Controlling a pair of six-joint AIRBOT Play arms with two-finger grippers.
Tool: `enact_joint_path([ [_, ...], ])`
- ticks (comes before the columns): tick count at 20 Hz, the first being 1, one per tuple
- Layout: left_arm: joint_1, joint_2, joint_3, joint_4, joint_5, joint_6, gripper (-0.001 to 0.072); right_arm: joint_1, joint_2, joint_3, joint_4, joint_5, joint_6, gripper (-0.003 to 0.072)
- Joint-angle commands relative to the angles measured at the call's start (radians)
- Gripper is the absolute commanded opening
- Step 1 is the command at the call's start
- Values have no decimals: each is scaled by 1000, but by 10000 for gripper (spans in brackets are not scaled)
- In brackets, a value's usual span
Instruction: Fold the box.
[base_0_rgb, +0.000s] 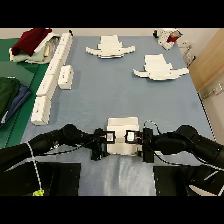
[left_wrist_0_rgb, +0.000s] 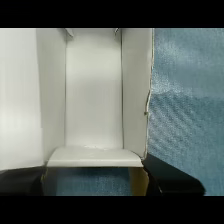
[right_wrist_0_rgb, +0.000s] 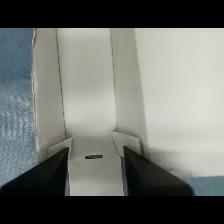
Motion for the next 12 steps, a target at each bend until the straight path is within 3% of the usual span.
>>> enact_joint_path([
  [1, 0, 0, 0, 0, -1, 0, 523, -1, 14, 39, -169, -171, 211, 101],
  [2, 0, 0, 0, 0, -1, 0, 522, -1, 21, 56, -295, -244, 332, 51],
  [5, 0, 0, 0, 0, -1, 0, 522, -30, 46, 100, -811, -448, 684, 40],
  [6, 0, 0, 0, 0, -2, 0, 522, -63, 58, 109, -894, -473, 793, 6],
  [8, 0, 0, 0, 0, -1, 0, 522, -180, 57, 130, -877, -526, 986, 6],
  [10, 0, 0, 0, 0, -2, 0, 523, -349, 32, 129, -671, -574, 1108, 6],
  [12, 0, 0, 0, 0, -2, 0, 522, -530, 7, 125, -417, -537, 1083, 4],
])
